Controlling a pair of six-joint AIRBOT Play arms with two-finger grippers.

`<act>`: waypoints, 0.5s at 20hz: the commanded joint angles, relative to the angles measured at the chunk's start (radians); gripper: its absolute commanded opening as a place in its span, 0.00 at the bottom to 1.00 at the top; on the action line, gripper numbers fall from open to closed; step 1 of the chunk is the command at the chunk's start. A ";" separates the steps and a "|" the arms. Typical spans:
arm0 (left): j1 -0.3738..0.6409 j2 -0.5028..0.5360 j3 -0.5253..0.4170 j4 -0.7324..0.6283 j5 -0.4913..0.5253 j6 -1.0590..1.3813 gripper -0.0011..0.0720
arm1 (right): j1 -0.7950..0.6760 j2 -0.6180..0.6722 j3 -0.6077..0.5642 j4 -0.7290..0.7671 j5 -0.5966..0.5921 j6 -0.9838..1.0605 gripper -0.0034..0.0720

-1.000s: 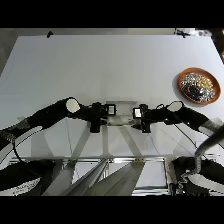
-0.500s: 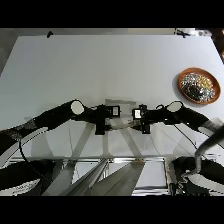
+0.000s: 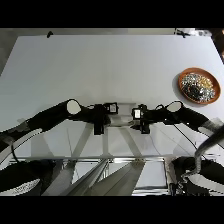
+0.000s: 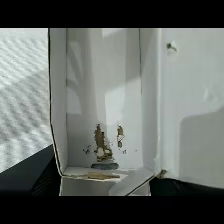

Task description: Fold the box and place the chain.

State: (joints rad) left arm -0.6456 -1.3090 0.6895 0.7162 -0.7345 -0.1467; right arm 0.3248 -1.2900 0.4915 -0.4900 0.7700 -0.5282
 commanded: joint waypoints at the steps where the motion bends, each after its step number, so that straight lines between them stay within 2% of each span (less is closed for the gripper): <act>1: 0.055 0.109 -0.065 0.003 -0.003 -0.072 0.02 | -0.001 0.000 0.000 -0.003 0.000 0.000 0.49; 6: 0.180 0.332 -0.207 0.006 -0.016 -0.210 0.03 | -0.001 0.000 0.000 -0.003 0.000 0.000 0.49; 10: 0.287 0.474 -0.222 0.053 -0.097 -0.382 0.03 | -0.001 0.000 0.000 -0.003 0.000 0.000 0.49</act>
State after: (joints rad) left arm -0.4297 -0.9344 0.4908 0.7410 -0.7815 -0.4004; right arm 0.3248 -1.2900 0.4915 -0.4934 0.7696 -0.5282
